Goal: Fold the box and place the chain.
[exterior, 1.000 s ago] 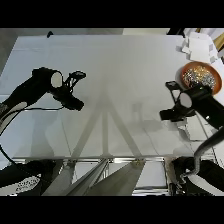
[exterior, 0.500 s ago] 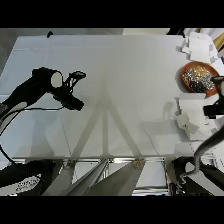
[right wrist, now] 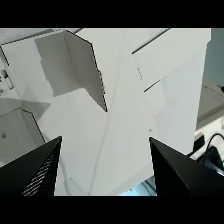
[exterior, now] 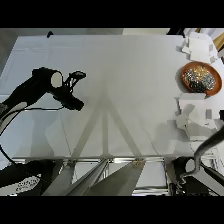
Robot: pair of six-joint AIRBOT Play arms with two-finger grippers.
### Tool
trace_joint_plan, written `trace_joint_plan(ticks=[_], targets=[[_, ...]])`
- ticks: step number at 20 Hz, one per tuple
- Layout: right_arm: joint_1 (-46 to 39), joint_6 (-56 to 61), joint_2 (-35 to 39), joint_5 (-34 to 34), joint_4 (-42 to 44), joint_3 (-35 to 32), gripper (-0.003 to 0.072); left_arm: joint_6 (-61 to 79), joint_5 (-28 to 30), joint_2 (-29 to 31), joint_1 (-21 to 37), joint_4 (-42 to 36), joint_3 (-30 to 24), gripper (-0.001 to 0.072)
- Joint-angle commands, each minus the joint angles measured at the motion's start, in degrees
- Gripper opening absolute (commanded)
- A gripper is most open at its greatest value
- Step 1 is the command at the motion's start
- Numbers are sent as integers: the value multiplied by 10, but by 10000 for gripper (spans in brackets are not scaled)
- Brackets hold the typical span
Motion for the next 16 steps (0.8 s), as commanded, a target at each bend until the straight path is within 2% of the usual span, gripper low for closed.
trace_joint_plan(ticks=[1,2,3,6,10,12,16], targets=[[-16,-31,-37,-19,3,0,566,0,0,0,0,0,0,16],[-16,-34,-51,-24,7,0,510,0,0,0,0,0,0,16],[-16,-37,-66,-32,10,0,486,0,0,0,0,0,0,16],[-17,-17,-99,-58,9,0,312,0,0,0,0,0,0,16],[-18,9,-114,-79,16,0,163,0,0,0,0,0,0,16],[-18,9,-116,-74,48,0,13,0,0,0,0,0,0,16],[-6,8,-115,-28,85,0,12,0,0,0,0,0,0,16]])
